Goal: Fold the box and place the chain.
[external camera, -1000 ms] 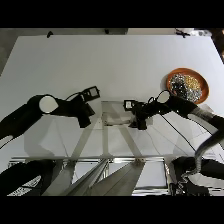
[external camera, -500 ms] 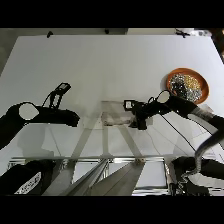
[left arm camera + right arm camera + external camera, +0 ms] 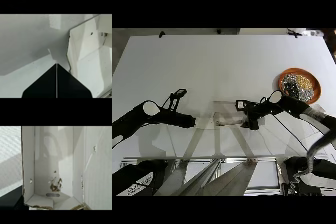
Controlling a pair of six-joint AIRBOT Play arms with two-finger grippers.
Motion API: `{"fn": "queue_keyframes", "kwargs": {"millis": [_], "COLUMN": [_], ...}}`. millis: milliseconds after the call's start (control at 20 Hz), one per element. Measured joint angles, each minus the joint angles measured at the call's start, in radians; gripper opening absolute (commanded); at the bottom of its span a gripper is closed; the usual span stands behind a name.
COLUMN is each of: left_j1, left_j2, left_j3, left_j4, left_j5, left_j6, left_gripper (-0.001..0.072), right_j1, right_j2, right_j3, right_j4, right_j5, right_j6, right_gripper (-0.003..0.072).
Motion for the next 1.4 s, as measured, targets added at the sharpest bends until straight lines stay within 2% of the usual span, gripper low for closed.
{"fn": "queue_keyframes", "kwargs": {"millis": [250, 500, 850, 900, 950, 1150, 1250, 1350, 1400], "left_j1": [-0.052, -0.119, -0.165, -0.167, -0.169, -0.172, -0.173, -0.173, -0.173], "left_j2": [-0.029, -0.061, -0.027, -0.020, -0.014, -0.004, -0.002, -0.001, -0.001], "left_j3": [0.000, 0.000, 0.002, 0.003, 0.003, 0.009, 0.014, 0.016, 0.017], "left_j4": [-0.116, -0.164, -0.240, -0.250, -0.261, -0.297, -0.311, -0.320, -0.325], "left_j5": [0.014, 0.050, 0.087, 0.090, 0.093, 0.097, 0.101, 0.109, 0.114], "left_j6": [0.111, 0.148, 0.159, 0.160, 0.162, 0.162, 0.166, 0.173, 0.174], "left_gripper": [0.0002, 0.0005, 0.0011, 0.0024, 0.0079, 0.0094, 0.0202, 0.0214, 0.0259], "right_j1": [0.000, 0.000, 0.000, 0.000, 0.000, 0.000, 0.000, 0.000, 0.000], "right_j2": [0.000, 0.000, 0.000, 0.000, 0.000, 0.000, 0.000, 0.000, 0.000], "right_j3": [0.000, 0.000, 0.000, 0.000, 0.000, 0.000, 0.000, 0.000, 0.000], "right_j4": [0.000, 0.000, 0.000, 0.000, 0.000, 0.000, 0.000, 0.000, 0.000], "right_j5": [0.000, 0.000, 0.000, 0.000, 0.000, 0.000, 0.000, 0.000, 0.000], "right_j6": [0.000, 0.000, 0.000, 0.000, 0.000, 0.000, 0.000, 0.000, 0.000], "right_gripper": [0.0295, 0.0295, 0.0295, 0.0295, 0.0295, 0.0295, 0.0295, 0.0295, 0.0295]}}
